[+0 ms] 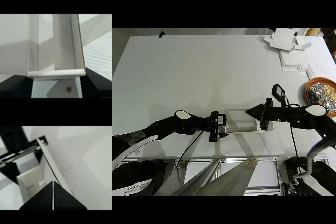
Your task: Fold the box and place the chain.
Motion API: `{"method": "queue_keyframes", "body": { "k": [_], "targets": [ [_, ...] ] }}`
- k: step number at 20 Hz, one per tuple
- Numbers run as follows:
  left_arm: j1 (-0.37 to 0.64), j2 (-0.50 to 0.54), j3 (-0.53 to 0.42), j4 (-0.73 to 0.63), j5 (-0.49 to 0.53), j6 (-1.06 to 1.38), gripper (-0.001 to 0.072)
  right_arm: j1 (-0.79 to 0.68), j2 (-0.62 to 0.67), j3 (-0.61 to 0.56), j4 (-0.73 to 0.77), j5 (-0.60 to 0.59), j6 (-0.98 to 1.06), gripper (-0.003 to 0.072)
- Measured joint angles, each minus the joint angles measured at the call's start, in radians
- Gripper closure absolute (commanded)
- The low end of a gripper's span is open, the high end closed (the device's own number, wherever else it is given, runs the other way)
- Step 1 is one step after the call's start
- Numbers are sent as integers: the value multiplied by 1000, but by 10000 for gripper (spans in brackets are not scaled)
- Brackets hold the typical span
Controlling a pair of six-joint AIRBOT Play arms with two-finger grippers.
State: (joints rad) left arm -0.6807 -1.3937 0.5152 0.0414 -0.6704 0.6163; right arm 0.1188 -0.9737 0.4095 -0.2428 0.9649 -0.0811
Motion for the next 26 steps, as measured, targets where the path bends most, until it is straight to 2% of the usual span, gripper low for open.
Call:
{"method": "queue_keyframes", "body": {
  "k": [3,7,11,15,17,18,19,21,25,26],
  "targets": [
    [0,0,0,0,0,0,569,0,-103,14,19,-68,-17,665],
    [0,0,0,-1,0,-2,569,0,-158,21,23,-172,-8,665],
    [0,0,0,0,0,0,569,-13,-161,23,-30,-168,37,665],
    [0,0,0,1,-1,2,569,-70,-47,24,-200,-68,92,665],
    [0,0,0,0,0,2,569,-90,28,24,-354,-37,69,655],
    [0,0,0,0,0,2,569,-97,61,24,-450,-19,48,576],
    [0,0,0,0,0,2,569,-101,83,23,-539,-5,29,553],
    [0,0,0,0,0,1,569,-106,108,23,-675,19,4,553],
    [0,0,0,0,0,1,569,-110,103,21,-715,41,-133,544],
    [0,0,0,0,0,1,569,-110,94,21,-698,47,-174,504]
  ]
}}
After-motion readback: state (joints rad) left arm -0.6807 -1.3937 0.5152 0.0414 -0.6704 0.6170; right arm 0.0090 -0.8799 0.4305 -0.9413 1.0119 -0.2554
